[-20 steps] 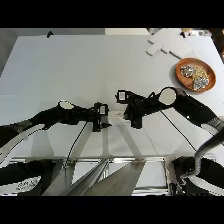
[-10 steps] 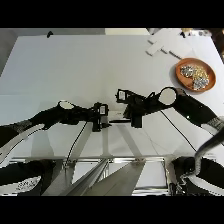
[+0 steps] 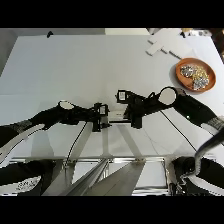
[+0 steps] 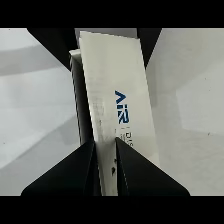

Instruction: Fold the box and place the chain.

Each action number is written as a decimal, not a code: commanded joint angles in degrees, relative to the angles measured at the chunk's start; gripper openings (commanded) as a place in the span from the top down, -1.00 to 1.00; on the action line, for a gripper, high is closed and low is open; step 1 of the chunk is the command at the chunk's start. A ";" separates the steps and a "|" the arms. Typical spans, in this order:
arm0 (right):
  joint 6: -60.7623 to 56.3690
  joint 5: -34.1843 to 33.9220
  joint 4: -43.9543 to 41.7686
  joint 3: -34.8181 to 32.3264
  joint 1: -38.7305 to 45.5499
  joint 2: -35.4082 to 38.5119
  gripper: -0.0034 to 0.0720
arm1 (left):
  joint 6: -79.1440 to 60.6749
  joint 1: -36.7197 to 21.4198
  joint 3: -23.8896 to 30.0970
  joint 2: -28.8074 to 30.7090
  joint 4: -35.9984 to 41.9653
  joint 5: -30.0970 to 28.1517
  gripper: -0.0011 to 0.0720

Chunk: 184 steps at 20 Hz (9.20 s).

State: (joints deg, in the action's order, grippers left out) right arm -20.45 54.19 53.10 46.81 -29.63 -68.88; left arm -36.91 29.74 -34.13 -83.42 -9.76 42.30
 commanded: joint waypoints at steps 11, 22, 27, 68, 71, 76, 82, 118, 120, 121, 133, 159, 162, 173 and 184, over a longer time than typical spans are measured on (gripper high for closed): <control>1.22 -3.39 0.39 -2.60 -1.92 -0.04 0.60 | 0.02 0.00 -0.04 0.04 0.04 -0.09 0.80; 1.22 -5.57 0.39 -2.56 -1.90 4.20 0.17 | 0.02 0.00 -0.04 0.04 0.04 -0.09 0.80; 0.83 -5.81 -10.16 -2.86 0.92 5.22 0.47 | 0.02 0.00 -0.04 0.04 0.04 -0.09 0.80; -13.07 -10.54 5.25 -12.28 5.49 19.74 0.89 | 0.02 0.00 -0.04 0.04 0.02 -0.07 0.80; -39.36 -4.92 22.29 -12.13 8.02 19.87 0.89 | 0.02 0.00 -0.04 0.04 0.04 -0.09 0.80; -60.59 18.34 24.72 -12.13 22.56 19.80 0.89 | 0.02 0.00 -0.04 0.04 0.04 -0.07 0.80; -65.57 21.75 24.74 -12.17 30.88 19.41 0.89 | 0.02 0.00 -0.04 0.04 0.02 -0.09 0.80; -69.72 23.37 24.48 -12.17 31.06 19.41 0.89 | -0.04 -0.04 -0.04 0.07 0.83 1.62 0.96; -69.72 23.34 24.48 -12.17 31.06 19.41 0.89 | 1.64 -0.13 -0.04 1.36 1.33 1.27 0.96; -69.72 23.34 24.48 -12.17 31.06 19.41 0.89 | 2.95 -0.13 -0.04 2.95 1.36 0.63 0.96; -69.72 23.34 24.48 -12.17 31.06 19.41 0.89 | 37.11 -17.42 -0.04 37.11 -19.54 -15.98 0.96; -69.72 23.34 24.48 -12.17 31.06 19.43 0.89 | 95.03 -60.59 0.44 23.17 -59.78 -5.05 0.96; -69.72 23.34 24.48 -12.17 31.06 19.43 0.89 | 95.06 -60.59 1.51 21.77 -61.42 -4.50 0.96; -69.72 23.37 24.48 -12.17 31.06 19.43 0.89 | 95.34 -60.59 1.53 20.17 -67.45 6.86 -0.34; -69.72 23.34 24.48 -12.17 31.06 19.47 0.89 | 100.37 -58.38 1.49 35.43 -80.94 6.56 -0.92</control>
State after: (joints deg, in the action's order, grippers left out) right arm -90.15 77.54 77.58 34.63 1.39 -49.43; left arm 63.05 -29.95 -32.60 -52.49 -88.42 49.17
